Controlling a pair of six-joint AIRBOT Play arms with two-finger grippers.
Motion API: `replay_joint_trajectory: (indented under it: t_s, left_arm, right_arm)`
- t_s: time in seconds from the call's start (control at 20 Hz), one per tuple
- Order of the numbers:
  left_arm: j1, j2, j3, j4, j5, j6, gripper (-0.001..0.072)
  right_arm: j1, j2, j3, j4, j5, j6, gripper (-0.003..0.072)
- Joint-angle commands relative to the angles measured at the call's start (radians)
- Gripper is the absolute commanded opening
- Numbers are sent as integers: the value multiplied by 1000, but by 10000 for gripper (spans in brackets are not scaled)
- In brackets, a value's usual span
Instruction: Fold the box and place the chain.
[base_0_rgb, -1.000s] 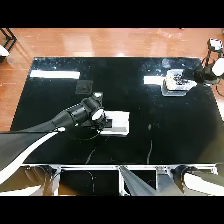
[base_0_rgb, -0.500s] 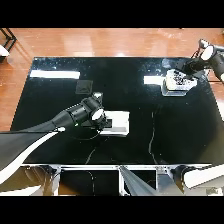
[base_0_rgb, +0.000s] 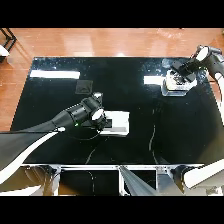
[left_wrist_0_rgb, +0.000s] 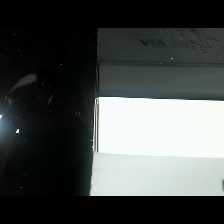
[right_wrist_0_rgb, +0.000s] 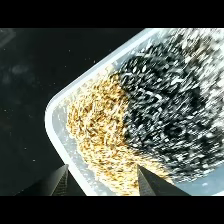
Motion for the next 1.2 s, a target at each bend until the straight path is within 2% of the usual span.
replay_joint_trajectory:
  t_s: [0.0, 0.2, 0.65, 1.15]
  left_arm:
    - [0, 0, 0, 0, -1, 0, 24]
    - [0, 0, 0, 1, -2, 0, 24]
    - [0, 0, 0, 4, 0, 1, 24]
    - [0, 0, 0, 4, 0, 0, 24]
  right_arm:
    - [-1, -20, 2, 40, -8, 93, 478]
    - [-9, -23, 2, 43, -36, 132, 478]
    - [-15, -23, 3, 69, 34, 112, 478]
    - [-15, -68, 3, 70, 1, 97, 477]
